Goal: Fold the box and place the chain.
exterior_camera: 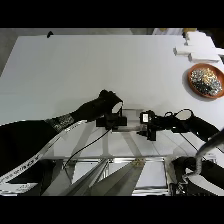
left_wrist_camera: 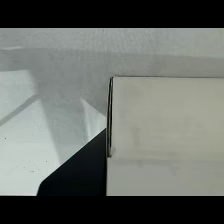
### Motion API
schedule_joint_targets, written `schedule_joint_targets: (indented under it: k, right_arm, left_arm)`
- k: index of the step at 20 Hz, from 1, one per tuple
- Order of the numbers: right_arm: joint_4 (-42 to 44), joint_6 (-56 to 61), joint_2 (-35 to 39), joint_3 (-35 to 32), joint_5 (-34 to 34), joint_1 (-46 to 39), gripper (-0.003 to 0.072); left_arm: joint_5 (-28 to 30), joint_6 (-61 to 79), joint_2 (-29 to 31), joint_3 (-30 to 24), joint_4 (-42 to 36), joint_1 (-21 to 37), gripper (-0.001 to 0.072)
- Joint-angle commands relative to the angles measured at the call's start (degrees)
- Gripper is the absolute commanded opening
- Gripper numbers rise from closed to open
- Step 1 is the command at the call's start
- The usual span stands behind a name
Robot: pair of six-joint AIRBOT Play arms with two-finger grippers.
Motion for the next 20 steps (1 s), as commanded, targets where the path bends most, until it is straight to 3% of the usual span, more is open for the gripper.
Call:
schedule_joint_targets:
  k: [1,3,7,14,20]
  right_arm:
    - [0.0,0.0,0.0,0.0,-0.1,0.0,0.0317]
    - [0.0,0.0,0.0,0.0,-0.1,0.0,0.0317]
    - [0.0,0.0,0.0,0.0,-0.1,0.0,0.0317]
    - [0.0,0.0,0.0,0.0,0.0,0.0,0.0317]
    - [0.0,0.0,0.0,0.0,0.0,0.0,0.0317]
  left_arm:
    - [-0.1,-0.2,-0.1,0.0,1.1,-0.1,0.0007]
    - [-0.1,-0.3,0.0,0.0,1.4,-0.1,0.0021]
    - [0.0,0.2,1.4,0.0,2.5,0.3,0.03]
    - [-0.5,17.8,9.3,0.0,1.5,3.8,0.0302]
    - [-6.4,36.6,18.5,-0.5,-6.0,7.2,0.0302]
